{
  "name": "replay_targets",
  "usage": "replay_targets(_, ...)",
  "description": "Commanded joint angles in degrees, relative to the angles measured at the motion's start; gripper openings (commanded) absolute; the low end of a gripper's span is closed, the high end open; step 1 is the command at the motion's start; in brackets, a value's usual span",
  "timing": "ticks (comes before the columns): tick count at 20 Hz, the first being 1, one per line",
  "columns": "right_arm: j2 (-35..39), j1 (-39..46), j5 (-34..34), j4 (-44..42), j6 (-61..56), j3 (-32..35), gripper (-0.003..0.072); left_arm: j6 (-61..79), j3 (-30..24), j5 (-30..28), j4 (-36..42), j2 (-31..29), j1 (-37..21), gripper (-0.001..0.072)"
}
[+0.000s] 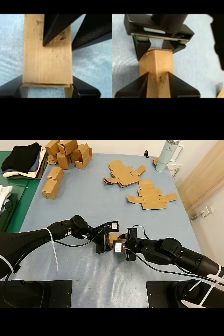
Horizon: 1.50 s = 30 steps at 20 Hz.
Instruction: Fold the box.
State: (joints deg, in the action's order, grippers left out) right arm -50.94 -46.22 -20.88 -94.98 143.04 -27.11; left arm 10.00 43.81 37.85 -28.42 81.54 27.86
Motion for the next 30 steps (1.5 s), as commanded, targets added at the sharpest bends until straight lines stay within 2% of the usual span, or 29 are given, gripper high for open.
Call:
replay_targets(1, 1.0, 0.0, -0.2, -0.4, 0.1, -0.1, 0.0341, 0.0, 0.0, 0.2, -0.1, 0.0, 0.0, 0.0447)
replay_targets(6, 2.3, 0.0, -0.7, -0.4, 0.1, -0.1, 0.0331, 0.0, 0.1, 0.2, -0.1, 0.0, 0.0, 0.0447)
replay_targets(8, 2.3, 0.0, -0.9, -0.4, 0.1, -0.1, 0.0223, 0.0, 0.1, 0.2, -0.1, 0.0, 0.0, 0.0447)
replay_targets(17, 2.3, -0.7, -2.3, -2.9, 0.1, 0.0, 0.022, 0.0, 0.0, 0.2, -0.1, 0.0, 0.0, 0.0447)
replay_targets(18, 2.3, -0.8, -2.7, -3.6, 0.1, 0.0, 0.0208, 0.0, 0.1, 0.2, -0.1, 0.0, 0.0, 0.0447)
replay_targets(20, 2.3, -0.8, -3.4, -3.8, 0.1, 0.0, 0.0139, 0.0, 0.0, 0.2, -0.1, 0.0, 0.0, 0.0447)
replay_targets(30, 2.3, -0.8, -6.1, -6.2, 0.1, 0.0, 0.0143, 0.0, 0.1, 0.2, -0.1, 0.0, 0.0, 0.0447)
